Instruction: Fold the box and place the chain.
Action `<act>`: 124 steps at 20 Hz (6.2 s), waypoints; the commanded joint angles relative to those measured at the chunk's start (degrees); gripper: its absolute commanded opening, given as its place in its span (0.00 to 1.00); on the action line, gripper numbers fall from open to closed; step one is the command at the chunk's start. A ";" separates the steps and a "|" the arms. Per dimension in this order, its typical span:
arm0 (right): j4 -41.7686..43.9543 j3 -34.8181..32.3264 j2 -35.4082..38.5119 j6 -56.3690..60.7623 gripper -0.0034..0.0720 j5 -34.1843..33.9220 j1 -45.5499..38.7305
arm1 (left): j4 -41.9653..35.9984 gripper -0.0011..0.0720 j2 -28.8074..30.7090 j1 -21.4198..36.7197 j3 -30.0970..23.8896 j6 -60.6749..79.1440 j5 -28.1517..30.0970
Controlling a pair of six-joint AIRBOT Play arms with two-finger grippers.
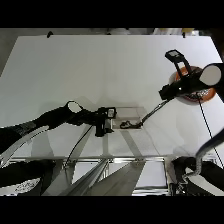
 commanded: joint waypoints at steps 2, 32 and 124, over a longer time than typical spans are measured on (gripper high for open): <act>-1.07 0.07 -8.76 2.78 0.70 -0.28 -4.70 | 0.00 0.39 0.00 0.00 0.02 0.00 0.00; 2.58 -0.74 -20.92 5.14 0.07 -1.86 -4.61 | 0.00 0.39 0.00 0.00 0.02 0.00 0.00; 2.43 -3.13 10.32 4.57 0.07 5.07 5.79 | 0.00 0.39 0.00 0.00 0.02 0.00 0.00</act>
